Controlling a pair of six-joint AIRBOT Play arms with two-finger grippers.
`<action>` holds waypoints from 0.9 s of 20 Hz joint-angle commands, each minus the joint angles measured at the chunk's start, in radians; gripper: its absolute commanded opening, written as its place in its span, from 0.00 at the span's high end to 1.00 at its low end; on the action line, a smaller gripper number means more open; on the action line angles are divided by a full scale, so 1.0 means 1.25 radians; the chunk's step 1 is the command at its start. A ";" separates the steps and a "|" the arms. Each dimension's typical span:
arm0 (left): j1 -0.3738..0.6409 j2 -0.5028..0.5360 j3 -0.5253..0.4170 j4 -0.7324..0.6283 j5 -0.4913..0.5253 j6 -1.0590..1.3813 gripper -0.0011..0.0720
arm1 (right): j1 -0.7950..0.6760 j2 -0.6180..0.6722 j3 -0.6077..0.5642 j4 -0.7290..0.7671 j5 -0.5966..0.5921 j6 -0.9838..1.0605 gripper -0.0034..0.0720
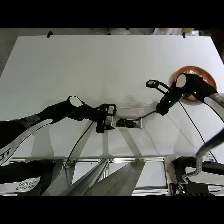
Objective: Fold the box and place the chain.
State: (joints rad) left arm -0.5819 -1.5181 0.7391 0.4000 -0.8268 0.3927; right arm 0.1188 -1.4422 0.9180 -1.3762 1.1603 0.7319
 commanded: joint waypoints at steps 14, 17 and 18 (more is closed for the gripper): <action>0.001 0.000 0.000 0.000 0.000 0.000 0.61 | 0.090 0.389 -0.009 0.121 0.109 0.098 0.94; 0.001 0.000 0.000 0.000 0.000 0.000 0.61 | 0.187 0.463 -0.009 0.240 0.105 0.109 0.94; 0.001 0.000 0.000 0.000 0.000 0.000 0.61 | 0.218 0.472 -0.009 0.279 0.096 0.109 0.94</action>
